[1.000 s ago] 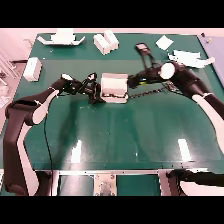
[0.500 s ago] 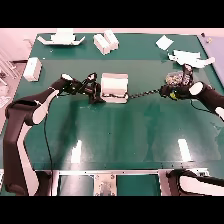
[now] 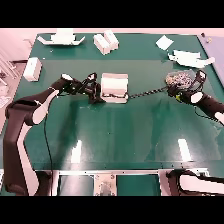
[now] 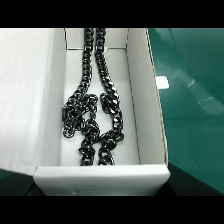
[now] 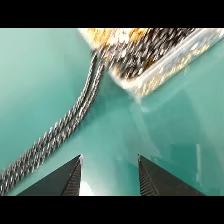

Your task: Fold the box and place the chain.

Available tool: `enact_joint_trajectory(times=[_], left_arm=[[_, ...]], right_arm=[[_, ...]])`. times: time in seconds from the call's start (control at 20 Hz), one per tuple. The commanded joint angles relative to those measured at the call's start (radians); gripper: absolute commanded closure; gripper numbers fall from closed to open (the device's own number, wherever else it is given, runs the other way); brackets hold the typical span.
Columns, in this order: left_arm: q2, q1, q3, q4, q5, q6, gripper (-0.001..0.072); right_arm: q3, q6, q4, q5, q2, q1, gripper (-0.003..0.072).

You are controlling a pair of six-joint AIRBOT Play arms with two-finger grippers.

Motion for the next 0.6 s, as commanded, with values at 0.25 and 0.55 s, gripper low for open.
enact_joint_trajectory(times=[0.25,0.55], left_arm=[[0.0,0.001,0.0,0.0,0.0,0.0,0.0312],[0.0,0.001,0.0,0.0,0.0,0.0,0.0312]], right_arm=[[0.03,0.034,0.113,-0.19,-0.113,0.041,0.0274],[0.155,0.039,0.113,-0.202,-0.224,0.085,0.0287]])
